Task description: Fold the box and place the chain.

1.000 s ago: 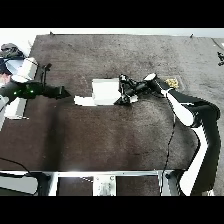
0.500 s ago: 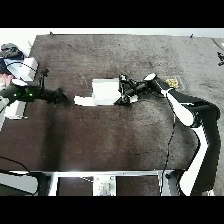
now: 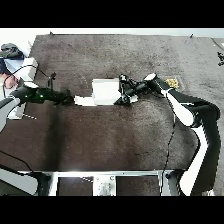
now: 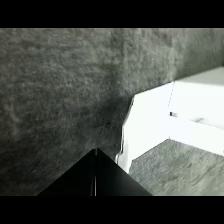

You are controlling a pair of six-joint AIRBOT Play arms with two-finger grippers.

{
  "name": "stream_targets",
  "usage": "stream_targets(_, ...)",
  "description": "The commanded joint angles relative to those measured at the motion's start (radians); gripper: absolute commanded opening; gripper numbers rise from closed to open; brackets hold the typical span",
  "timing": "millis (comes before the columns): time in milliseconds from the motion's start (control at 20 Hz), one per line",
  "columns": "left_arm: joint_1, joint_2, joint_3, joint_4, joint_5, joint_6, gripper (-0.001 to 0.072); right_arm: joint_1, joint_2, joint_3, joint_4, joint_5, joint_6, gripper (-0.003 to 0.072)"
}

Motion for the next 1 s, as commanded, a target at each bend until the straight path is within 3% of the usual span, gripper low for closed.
stream_targets(0, -0.021, -0.03, 0.001, -0.045, 0.013, -0.01, 0.001, 0.001, 0.0, 0.0, 0.0, 0.0, 0.0, 0.0339)
stream_targets(200, -0.067, -0.048, 0.001, -0.187, 0.018, 0.007, 0.0011, 0.001, 0.0, 0.0, 0.0, 0.0, 0.0, 0.0338)
stream_targets(300, -0.091, -0.048, 0.001, -0.192, 0.016, 0.017, 0.0012, 0.001, 0.0, 0.0, 0.0, 0.0, 0.0, 0.0338)
stream_targets(450, -0.093, -0.047, 0.003, -0.312, -0.018, 0.072, 0.0014, 0.001, 0.0, 0.0, 0.0, 0.0, 0.0, 0.0339)
stream_targets(650, -0.093, -0.047, 0.014, -0.364, -0.033, 0.098, 0.0015, 0.001, 0.0, 0.0, 0.0, 0.0, 0.0, 0.0338)
stream_targets(750, -0.093, -0.047, 0.013, -0.385, -0.05, 0.119, 0.0195, 0.001, 0.0, 0.0, 0.0, 0.0, 0.0, 0.0339)
stream_targets(950, -0.093, -0.047, 0.014, -0.398, -0.09, 0.127, 0.0193, 0.001, 0.0, 0.0, 0.0, 0.0, 0.0, 0.0338)
